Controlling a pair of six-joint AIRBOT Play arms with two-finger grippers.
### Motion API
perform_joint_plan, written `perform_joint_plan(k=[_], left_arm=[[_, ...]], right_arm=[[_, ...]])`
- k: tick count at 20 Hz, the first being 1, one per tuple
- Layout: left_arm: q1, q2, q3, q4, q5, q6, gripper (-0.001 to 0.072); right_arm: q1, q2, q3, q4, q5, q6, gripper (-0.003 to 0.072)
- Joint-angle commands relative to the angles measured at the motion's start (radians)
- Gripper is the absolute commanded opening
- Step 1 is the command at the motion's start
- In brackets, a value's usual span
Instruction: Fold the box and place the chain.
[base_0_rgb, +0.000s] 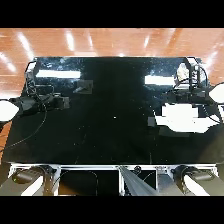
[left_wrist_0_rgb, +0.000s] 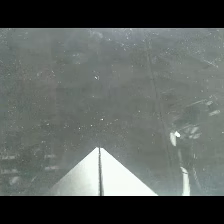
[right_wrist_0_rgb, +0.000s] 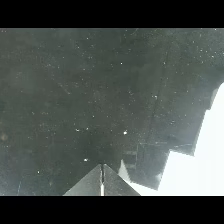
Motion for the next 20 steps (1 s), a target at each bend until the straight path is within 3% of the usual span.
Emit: perform_joint_plan(k=[1,14,20], left_arm=[[0.001,-0.002,-0.003,0.0,0.015,0.0,0.0021],[0.001,-0.04,-0.003,0.0,0.019,0.0,0.0021],[0.001,-0.099,-0.003,0.0,0.019,0.0,0.0021]], right_arm=[[0.001,0.001,-0.001,0.0,0.0,0.0,0.0038],[0.001,0.001,-0.001,0.0,0.0,0.0,0.0038],[0.001,0.001,-0.001,0.005,-0.208,0.001,0.0041]])
